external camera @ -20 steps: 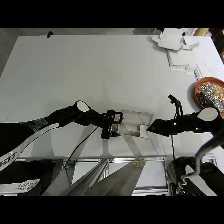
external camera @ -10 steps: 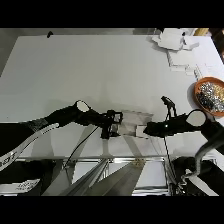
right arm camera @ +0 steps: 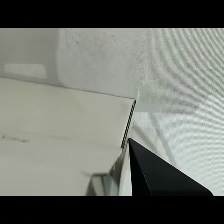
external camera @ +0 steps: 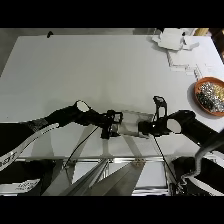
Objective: Fold the box and place the chain.
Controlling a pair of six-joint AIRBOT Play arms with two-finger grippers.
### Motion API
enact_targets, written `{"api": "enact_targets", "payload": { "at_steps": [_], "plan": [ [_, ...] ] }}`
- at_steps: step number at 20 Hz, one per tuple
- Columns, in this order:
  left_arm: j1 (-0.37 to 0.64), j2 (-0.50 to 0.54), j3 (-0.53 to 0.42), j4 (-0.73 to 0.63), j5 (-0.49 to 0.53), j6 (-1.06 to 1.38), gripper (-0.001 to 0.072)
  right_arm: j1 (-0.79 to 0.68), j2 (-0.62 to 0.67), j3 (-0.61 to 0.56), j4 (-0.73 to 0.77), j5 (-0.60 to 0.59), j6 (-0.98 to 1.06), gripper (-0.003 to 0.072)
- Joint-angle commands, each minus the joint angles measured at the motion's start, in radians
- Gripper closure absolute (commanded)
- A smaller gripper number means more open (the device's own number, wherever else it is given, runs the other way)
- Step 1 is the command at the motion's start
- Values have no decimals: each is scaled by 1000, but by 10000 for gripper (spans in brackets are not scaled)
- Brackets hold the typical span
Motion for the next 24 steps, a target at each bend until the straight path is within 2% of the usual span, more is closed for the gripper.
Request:
{"api": "enact_targets", "payload": {
  "at_steps": [1,5,8,10,14,15,18,20,21,24],
  "plan": [
    [1,0,0,0,1,0,377,82,-76,27,-98,-4,168,388],
    [1,0,0,0,1,0,377,117,-111,61,-157,27,257,394],
    [1,0,0,0,1,0,377,119,-113,63,-156,41,277,469],
    [1,0,0,0,1,0,377,119,-116,63,-156,53,315,473],
    [1,0,0,0,1,0,377,119,-120,63,-155,56,331,646],
    [1,0,0,0,1,0,377,119,-120,63,-155,58,331,669],
    [1,0,0,0,1,0,377,119,-120,63,-157,64,319,662],
    [1,0,0,0,1,0,377,119,-120,63,-168,64,290,413],
    [1,0,0,0,1,0,377,119,-120,63,-180,64,278,394],
    [1,0,0,0,1,0,377,119,-120,63,-196,64,251,402]
  ]
}}
